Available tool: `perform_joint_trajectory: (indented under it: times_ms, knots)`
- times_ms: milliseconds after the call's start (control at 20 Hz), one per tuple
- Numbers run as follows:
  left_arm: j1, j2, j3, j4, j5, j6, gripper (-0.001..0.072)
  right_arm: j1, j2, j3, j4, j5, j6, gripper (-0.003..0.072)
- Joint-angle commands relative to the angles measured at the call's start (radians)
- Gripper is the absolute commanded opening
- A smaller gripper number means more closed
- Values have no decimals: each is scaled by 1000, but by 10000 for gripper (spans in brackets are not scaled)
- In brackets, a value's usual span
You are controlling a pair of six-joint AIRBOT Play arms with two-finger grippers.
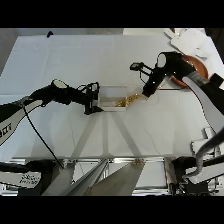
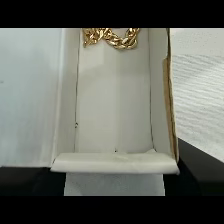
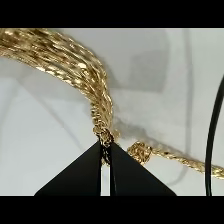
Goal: Fold the box and place the chain.
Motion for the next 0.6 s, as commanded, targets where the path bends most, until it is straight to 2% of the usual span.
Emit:
perform_joint_trajectory:
  times_ms: [0,250,550]
  knots:
    - [0,0,0,0,0,0,380,43,104,1,76,2,18,12]
    - [0,0,0,0,0,0,380,163,208,1,259,-54,18,12]
    - [0,0,0,0,0,0,380,325,212,1,365,-302,45,13]
